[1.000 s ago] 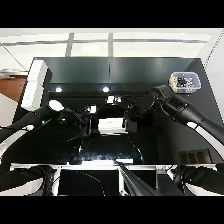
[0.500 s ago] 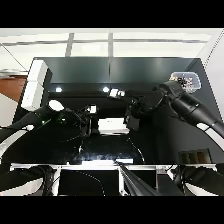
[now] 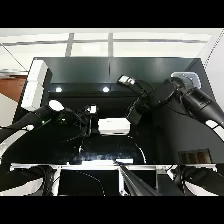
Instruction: Fold the box and place the chain.
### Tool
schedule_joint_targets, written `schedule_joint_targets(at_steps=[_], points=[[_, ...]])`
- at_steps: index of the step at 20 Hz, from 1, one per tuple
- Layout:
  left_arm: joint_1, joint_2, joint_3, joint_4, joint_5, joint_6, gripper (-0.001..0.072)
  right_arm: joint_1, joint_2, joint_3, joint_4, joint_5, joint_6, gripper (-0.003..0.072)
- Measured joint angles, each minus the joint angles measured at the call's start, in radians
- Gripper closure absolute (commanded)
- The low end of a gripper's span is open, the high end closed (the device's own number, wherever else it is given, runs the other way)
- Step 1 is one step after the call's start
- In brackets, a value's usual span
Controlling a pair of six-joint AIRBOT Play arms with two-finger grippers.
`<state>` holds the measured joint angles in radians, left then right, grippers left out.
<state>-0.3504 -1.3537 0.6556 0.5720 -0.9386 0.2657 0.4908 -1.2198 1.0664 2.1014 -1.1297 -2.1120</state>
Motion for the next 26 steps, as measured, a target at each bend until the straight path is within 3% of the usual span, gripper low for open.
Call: schedule_joint_targets(at_steps=[4,8,26], points=[[0.000,0.000,0.000,0.000,0.000,0.000,0.0223,-0.056,-0.009,-0.103,0.240,0.069,0.103,0.0668],[0.000,0.000,0.000,0.000,0.000,-0.001,0.0223,-0.047,-0.042,-0.181,0.356,0.151,0.173,0.0668],[0.000,0.000,0.000,0.003,-0.002,0.001,0.0223,0.024,-0.121,-0.257,0.382,0.215,0.229,0.0668]])
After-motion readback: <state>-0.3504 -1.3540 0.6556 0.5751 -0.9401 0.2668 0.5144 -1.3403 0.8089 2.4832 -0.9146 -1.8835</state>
